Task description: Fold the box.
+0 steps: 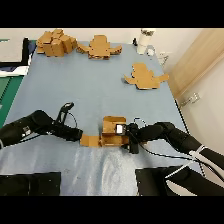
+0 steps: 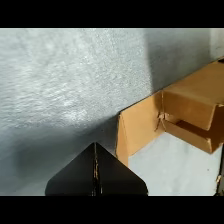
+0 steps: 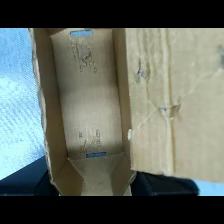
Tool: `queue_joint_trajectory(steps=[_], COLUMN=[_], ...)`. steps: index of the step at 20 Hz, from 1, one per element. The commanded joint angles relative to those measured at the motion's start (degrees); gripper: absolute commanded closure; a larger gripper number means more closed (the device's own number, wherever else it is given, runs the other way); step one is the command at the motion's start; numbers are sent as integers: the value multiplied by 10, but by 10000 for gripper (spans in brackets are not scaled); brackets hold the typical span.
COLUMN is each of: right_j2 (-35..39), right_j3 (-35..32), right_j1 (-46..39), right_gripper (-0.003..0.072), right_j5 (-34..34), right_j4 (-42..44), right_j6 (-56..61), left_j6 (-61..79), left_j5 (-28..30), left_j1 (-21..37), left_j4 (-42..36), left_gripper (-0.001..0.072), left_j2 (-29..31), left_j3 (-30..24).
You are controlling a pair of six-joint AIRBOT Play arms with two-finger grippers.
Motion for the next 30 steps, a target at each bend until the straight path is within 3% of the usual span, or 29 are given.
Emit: queue_joint_trajectory(steps=[1,7,14,15,16,17,24,30], right_j2=[0,0,0,0,0,0,0,0], right_j3=[0,0,0,0,0,0,0,0], right_j1=[0,0,0,0,0,0,0,0], right_gripper=[151,151,151,151,151,151,151,151], right_j5=[0,0,0,0,0,0,0,0], right_j4=[0,0,0,0,0,-1,-1,-1], right_j6=[0,0,0,0,0,0,0,0], left_j6=[-11,1,-4,-10,-18,-18,-23,-22], left_j5=[37,35,28,28,28,28,-5,10], left_j1=[-56,-99,-101,-101,-101,-101,-103,-103], left_j4=[-63,-137,-148,-148,-148,-148,-150,-161], left_gripper=[700,700,697,681,528,464,461,463], left_j2=[-21,-20,17,16,16,14,14,14], left_j3=[-1,0,29,31,32,32,50,52])
